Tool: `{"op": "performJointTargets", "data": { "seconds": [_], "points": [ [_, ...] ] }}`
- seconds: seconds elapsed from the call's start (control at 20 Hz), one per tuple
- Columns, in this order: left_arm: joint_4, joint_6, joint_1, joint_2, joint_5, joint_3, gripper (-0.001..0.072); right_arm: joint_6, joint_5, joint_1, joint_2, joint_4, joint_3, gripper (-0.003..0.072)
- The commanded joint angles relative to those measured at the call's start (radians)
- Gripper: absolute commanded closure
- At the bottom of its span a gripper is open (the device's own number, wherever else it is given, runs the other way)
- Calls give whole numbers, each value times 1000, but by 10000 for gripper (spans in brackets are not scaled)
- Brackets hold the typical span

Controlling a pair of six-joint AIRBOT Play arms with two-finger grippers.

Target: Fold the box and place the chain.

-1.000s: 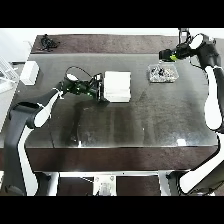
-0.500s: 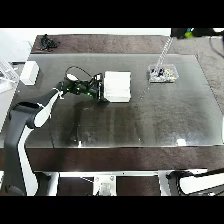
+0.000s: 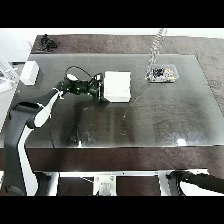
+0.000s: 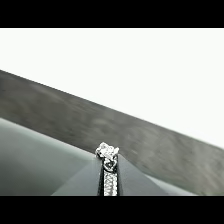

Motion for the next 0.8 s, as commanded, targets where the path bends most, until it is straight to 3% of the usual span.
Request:
{"op": "performJointTargets", "data": {
  "seconds": [0.0, 0.4, 0.75],
  "points": [
    [1, 0, 0, 1, 0, 0, 381, -16, 36, 116, 28, 0, -2, 685],
    [1, 0, 0, 1, 0, 0, 381, -31, 66, 200, 21, 62, -145, 685],
    [0, 0, 0, 1, 0, 0, 381, -31, -6, 199, -24, 95, -283, 685]
  ]
}}
